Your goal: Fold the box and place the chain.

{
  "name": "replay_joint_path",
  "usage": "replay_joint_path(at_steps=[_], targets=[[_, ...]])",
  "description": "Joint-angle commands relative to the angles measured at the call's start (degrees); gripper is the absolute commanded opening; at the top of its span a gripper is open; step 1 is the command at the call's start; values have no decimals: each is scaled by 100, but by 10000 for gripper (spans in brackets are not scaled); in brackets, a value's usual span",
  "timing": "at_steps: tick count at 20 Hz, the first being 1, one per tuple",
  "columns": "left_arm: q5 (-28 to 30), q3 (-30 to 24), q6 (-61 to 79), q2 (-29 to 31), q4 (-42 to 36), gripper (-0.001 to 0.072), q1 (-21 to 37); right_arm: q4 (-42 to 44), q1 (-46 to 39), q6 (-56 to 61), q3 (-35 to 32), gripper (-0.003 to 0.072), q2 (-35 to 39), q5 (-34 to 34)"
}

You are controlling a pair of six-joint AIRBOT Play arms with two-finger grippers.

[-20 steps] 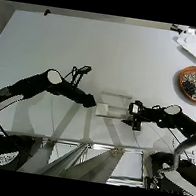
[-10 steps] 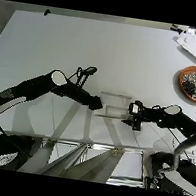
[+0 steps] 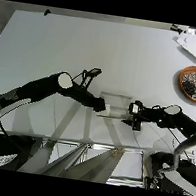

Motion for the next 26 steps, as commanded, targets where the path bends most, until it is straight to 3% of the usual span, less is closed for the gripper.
replay_joint_path(at_steps=[1,9,16,18,20,26], targets=[[-87,396,-968,-254,636,543,-278,0,-4,0,0,438,2,0],[-140,662,-2470,-424,1657,537,-671,0,-2,2,0,438,2,0],[-212,664,-3696,-428,2649,486,-946,0,-4,2,0,438,2,0],[-199,734,-3818,-433,2820,402,-992,0,-2,2,0,438,2,4],[-175,916,-3958,-492,2940,400,-1040,0,-4,2,0,438,2,0],[-1064,1768,-4072,-1220,2964,400,-1132,-2,-4,0,0,438,2,2]])
